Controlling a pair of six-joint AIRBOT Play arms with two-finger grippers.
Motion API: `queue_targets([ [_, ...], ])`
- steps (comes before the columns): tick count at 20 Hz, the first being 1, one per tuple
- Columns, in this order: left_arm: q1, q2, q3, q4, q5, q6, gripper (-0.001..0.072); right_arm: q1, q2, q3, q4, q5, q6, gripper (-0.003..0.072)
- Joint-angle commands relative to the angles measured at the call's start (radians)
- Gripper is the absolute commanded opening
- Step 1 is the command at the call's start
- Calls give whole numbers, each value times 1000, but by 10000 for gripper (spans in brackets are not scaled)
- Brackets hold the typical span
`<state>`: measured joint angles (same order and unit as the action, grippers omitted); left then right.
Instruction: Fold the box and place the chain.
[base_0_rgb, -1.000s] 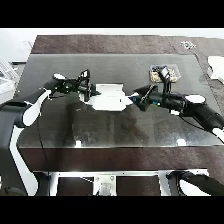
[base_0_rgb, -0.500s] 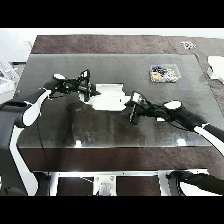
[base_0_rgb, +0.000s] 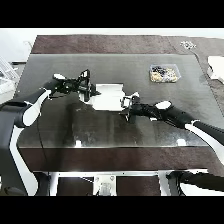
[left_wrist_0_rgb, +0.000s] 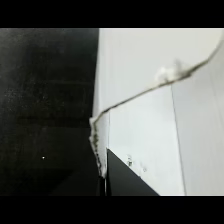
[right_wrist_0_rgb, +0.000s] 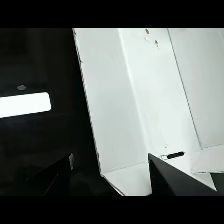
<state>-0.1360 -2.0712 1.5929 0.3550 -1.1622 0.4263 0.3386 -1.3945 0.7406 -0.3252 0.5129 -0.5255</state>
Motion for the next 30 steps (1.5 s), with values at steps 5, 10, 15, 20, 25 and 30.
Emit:
queue_targets([
  [5,0,0,0,0,0,0,21,5,-67,53,-1,-55,-31,554],
  [10,0,0,0,0,0,0,21,-20,-67,112,11,-60,-35,554],
  [15,0,0,0,0,0,0,21,-70,-68,167,14,14,-32,555],
  [20,0,0,0,0,0,0,21,-121,-116,246,13,155,-32,555],
  [25,0,0,0,0,0,0,21,-171,-201,322,-12,251,-29,559],
  [30,0,0,0,0,0,0,21,-205,-254,377,-89,314,2,572],
])
